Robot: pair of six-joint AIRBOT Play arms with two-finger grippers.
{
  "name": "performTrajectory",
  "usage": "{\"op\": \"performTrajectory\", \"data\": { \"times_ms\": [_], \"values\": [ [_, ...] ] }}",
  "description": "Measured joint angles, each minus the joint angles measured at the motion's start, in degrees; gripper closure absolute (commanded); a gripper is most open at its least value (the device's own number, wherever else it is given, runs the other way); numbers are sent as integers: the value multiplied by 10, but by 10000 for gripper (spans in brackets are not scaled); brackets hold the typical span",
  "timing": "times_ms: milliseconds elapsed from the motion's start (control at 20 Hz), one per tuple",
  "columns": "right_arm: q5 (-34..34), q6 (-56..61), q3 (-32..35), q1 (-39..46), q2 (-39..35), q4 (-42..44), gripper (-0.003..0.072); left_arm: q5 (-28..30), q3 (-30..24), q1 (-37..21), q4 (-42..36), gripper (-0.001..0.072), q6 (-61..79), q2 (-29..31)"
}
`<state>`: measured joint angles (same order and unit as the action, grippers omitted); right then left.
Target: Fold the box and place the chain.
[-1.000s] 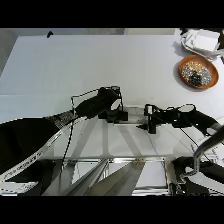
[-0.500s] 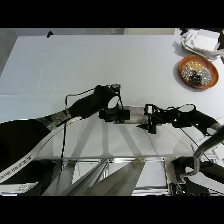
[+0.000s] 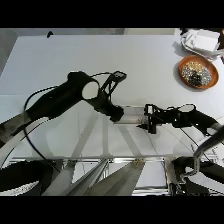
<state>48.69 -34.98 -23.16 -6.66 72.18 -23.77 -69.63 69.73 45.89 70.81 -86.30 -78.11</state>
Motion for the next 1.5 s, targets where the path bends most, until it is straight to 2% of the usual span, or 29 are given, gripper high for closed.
{"op": "performTrajectory", "data": {
  "times_ms": [150,250,400,550,950,1500],
  "values": [
    [0,0,0,0,0,0,270,4,-78,-29,-73,13,316,46],
    [0,0,0,0,0,0,270,28,-141,-60,-128,9,524,61],
    [0,0,0,0,0,0,270,75,-202,-104,-194,6,717,49],
    [0,0,0,0,0,0,270,119,-228,-133,-229,5,836,13],
    [0,0,0,0,0,0,270,217,-242,-149,-314,5,968,-49],
    [0,0,0,0,0,0,270,227,-243,-133,-407,9,1041,-86]
  ]
}}
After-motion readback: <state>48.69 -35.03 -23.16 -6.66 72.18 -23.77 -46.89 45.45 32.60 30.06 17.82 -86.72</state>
